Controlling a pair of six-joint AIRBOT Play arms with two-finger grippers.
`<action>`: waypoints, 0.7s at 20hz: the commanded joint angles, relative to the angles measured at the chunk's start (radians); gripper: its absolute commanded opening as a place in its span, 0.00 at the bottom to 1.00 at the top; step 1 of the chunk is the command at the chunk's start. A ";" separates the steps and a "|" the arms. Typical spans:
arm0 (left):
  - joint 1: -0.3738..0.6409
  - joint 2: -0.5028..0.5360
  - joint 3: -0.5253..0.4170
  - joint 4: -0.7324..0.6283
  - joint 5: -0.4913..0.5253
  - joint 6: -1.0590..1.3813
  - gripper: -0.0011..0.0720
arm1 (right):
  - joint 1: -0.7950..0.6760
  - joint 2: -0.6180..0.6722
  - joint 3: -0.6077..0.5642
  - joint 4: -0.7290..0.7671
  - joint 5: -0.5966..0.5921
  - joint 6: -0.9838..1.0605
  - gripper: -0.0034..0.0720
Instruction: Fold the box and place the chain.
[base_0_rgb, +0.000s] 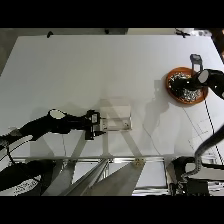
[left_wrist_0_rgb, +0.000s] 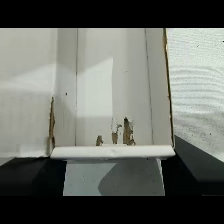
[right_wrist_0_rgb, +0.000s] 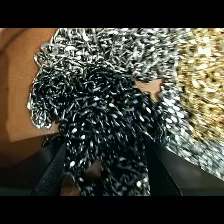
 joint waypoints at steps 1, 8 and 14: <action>0.001 -0.001 0.001 0.000 0.000 0.000 0.17 | -0.003 -0.051 0.001 0.020 -0.011 -0.017 0.74; 0.001 -0.001 0.001 0.000 0.000 0.000 0.17 | -0.003 -0.048 0.001 0.068 0.042 -0.018 0.07; 0.001 -0.001 0.001 0.000 0.000 0.000 0.17 | -0.003 0.122 0.001 0.068 0.085 -0.018 0.05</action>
